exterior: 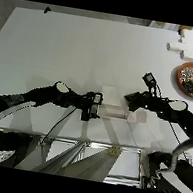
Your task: Fold the box and place the chain.
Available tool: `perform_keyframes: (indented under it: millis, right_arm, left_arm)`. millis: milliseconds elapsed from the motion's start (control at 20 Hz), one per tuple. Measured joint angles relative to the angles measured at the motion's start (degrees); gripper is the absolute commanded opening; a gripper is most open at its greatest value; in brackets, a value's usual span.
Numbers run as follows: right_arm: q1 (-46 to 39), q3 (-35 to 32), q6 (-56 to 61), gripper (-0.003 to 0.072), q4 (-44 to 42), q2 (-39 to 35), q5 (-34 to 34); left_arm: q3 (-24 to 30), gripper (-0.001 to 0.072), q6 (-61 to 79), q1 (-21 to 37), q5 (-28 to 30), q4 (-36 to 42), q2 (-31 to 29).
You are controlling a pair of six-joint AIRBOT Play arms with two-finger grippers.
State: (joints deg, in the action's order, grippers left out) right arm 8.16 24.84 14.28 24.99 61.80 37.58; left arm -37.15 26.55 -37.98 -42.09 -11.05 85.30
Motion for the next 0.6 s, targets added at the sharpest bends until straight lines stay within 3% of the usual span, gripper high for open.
perform_keyframes:
  millis: [300,500,550,600]
  right_arm:
    - [0.0,8.3,15.2,0.0018,21.4,-5.9,13.0]
    - [0.0,9.9,8.9,0.0019,34.0,-10.5,24.8]
    - [0.0,9.7,5.2,0.0041,36.0,-11.0,27.5]
    - [0.0,9.1,1.5,0.0169,37.7,-11.4,29.7]
  left_arm:
    - [0.0,0.0220,0.0,0.0,0.0,-0.1,0.0]
    - [0.0,0.0220,0.0,0.0,0.0,-0.1,0.0]
    - [0.0,0.0220,0.0,0.0,0.0,-0.1,0.0]
    - [0.0,0.0220,0.0,0.0,0.0,-0.1,0.0]
